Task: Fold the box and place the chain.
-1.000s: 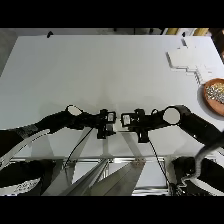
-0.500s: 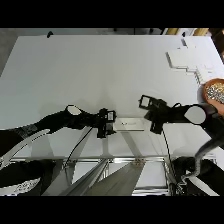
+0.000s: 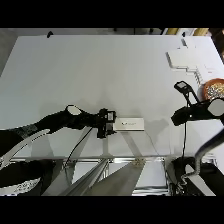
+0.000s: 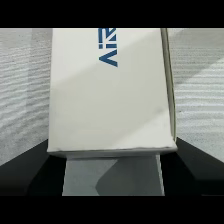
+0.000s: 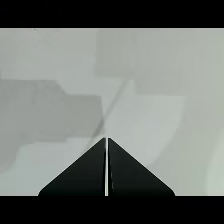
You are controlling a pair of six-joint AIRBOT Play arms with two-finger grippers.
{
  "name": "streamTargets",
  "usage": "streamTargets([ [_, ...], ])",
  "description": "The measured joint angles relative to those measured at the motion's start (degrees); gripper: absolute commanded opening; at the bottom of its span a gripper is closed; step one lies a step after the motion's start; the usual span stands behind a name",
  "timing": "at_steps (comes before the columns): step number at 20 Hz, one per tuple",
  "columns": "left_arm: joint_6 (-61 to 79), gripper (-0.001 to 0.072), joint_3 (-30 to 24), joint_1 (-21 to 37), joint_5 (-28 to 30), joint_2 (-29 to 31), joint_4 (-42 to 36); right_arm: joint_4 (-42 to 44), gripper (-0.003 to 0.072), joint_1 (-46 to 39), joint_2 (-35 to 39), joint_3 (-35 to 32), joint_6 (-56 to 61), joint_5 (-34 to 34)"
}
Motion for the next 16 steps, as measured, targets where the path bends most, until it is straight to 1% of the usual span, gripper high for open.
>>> streamTargets([
  [5, 0.0, 0.0275, 0.0, 0.0, 0.0, 0.0, 0.0, -0.5, 0.0018, -2.1, 0.0, 0.0, 3.1, 0.0],
  [16, 0.0, 0.0275, 0.0, 0.0, 0.0, 0.0, 0.0, -0.7, 0.0018, -2.6, 0.0, 0.0, 4.0, 0.1],
])
